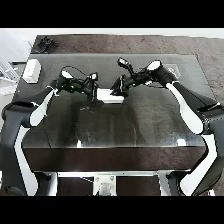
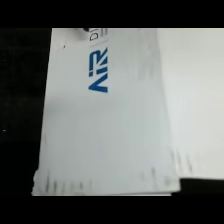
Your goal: Fold the box and place the chain.
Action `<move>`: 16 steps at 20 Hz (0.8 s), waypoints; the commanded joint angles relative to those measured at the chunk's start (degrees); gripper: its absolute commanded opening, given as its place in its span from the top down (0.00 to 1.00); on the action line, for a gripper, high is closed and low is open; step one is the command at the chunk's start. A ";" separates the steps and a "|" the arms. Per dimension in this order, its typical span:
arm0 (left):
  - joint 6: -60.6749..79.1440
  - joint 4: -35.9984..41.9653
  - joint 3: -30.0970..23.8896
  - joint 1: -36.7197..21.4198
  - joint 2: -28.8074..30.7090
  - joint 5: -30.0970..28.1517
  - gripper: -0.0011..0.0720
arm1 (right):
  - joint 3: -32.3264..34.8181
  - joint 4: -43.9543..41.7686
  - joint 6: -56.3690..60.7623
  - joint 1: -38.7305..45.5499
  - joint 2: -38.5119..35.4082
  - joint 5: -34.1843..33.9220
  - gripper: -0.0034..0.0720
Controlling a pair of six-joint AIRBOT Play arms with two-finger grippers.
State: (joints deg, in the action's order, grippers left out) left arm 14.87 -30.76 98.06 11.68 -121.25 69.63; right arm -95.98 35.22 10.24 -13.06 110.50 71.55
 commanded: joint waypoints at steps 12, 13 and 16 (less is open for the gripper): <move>0.00 -0.02 -0.02 -0.04 0.02 0.00 0.40 | 0.94 -0.24 -3.21 0.04 -4.79 -0.39 0.40; 0.00 -0.02 -0.02 -0.04 0.02 0.02 0.40 | 1.97 -0.28 -3.45 0.24 -4.72 -0.92 0.40; 0.00 -0.02 -0.02 -0.04 0.02 0.00 0.40 | 5.62 -1.95 -4.33 0.44 -4.72 -2.99 0.40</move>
